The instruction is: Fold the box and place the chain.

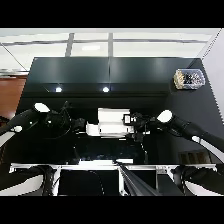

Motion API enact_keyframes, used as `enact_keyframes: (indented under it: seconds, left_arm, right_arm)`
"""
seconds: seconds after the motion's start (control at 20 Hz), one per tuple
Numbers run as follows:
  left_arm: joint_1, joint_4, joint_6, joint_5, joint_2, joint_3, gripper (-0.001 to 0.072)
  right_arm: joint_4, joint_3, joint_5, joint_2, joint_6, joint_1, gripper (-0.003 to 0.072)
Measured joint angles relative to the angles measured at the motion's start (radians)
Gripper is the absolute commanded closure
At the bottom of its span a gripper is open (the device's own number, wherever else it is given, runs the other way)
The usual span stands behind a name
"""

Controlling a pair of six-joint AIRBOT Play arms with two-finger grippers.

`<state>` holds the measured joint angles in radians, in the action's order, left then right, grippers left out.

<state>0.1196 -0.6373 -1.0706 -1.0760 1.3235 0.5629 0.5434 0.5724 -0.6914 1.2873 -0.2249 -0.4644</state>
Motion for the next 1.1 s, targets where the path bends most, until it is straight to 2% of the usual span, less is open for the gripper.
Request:
enact_keyframes:
  seconds: [0.05,0.1,0.15,0.85,0.95,1.0,1.1]
  left_arm:
    - [0.0,0.024,0.035,-0.002,0.001,0.0,0.0455]
    - [-0.001,0.047,0.068,-0.004,0.001,0.0,0.0136]
    - [-0.001,0.061,0.093,-0.006,0.002,0.0,0.0001]
    - [0.013,0.15,0.209,-0.087,0.002,0.006,0.0024]
    - [0.036,0.153,0.22,-0.09,0.002,0.011,0.007]
    - [0.051,0.153,0.224,-0.088,0.002,0.017,0.0153]
    - [0.079,0.155,0.226,-0.079,0.002,0.034,0.0162]
  right_arm:
    - [0.0,0.0,0.0,0.0,0.0,0.0,0.0432]
    - [0.0,0.0,0.0,0.0,0.0,0.0,0.0432]
    - [0.0,0.0,0.0,0.0,0.0,0.0,0.0432]
    - [0.0,0.0,0.001,0.0,0.0,0.0,0.0432]
    - [0.0,0.0,0.001,0.0,0.0,0.0,0.0433]
    - [0.0,0.0,0.001,0.0,0.0,0.0,0.0433]
    - [0.0,0.0,0.001,0.0,0.0,0.0,0.0432]
